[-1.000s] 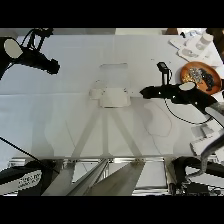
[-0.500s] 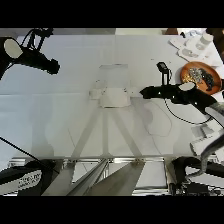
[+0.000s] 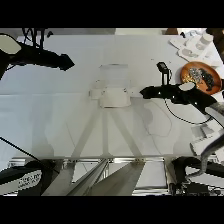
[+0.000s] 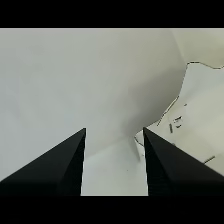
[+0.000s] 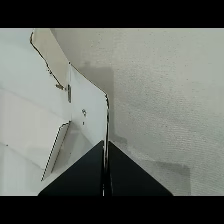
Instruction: Fold the box and place the chain.
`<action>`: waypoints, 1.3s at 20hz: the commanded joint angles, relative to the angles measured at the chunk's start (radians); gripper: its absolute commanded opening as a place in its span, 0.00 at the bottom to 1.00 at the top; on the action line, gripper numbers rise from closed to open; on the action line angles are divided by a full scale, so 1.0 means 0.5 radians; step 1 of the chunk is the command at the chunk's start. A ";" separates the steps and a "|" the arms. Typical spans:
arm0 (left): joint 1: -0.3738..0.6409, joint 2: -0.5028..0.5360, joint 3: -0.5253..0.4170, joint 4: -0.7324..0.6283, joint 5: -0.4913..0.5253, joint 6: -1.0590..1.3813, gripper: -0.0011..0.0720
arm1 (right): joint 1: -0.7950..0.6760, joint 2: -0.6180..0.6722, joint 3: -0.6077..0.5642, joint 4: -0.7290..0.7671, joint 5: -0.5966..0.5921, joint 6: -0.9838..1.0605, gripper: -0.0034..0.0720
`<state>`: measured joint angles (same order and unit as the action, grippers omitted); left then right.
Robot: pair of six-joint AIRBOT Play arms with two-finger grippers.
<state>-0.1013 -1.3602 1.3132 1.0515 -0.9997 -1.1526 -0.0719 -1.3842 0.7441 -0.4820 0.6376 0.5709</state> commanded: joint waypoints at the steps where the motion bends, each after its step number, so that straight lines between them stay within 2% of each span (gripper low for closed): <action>1: 0.001 -0.001 0.002 -0.143 0.009 0.002 0.57 | 0.002 -0.002 -0.001 0.000 0.001 0.001 0.05; 11: -0.001 -0.046 0.035 -0.143 0.034 0.197 0.55 | 0.002 -0.002 -0.001 0.000 0.001 0.001 0.05; 12: -0.004 -0.092 0.082 -0.143 0.007 0.198 0.56 | 0.002 -0.001 -0.001 0.000 0.001 0.001 0.05; 14: -0.036 -0.224 0.218 -0.143 -0.085 0.302 0.70 | 0.002 -0.002 -0.001 0.000 0.001 0.001 0.05; 15: -0.061 -0.297 0.288 -0.144 -0.133 0.405 0.73 | 0.002 -0.002 -0.001 0.000 0.001 0.001 0.05; 18: -0.139 -0.534 0.436 -0.290 -0.217 0.889 0.74 | 0.002 -0.001 -0.001 0.000 0.001 0.001 0.05; 21: -0.150 -0.790 0.511 -0.748 -0.264 1.064 0.74 | 0.002 -0.001 -0.001 -0.001 0.001 0.001 0.05; 26: -0.131 -1.054 0.546 -0.862 -0.338 1.109 0.74 | 0.002 -0.001 -0.001 -0.021 0.001 0.001 0.05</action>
<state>-0.1692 -1.8145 1.5723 0.6895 -1.1309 -0.6502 -0.0719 -1.3842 0.7441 -0.4870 0.6376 0.5709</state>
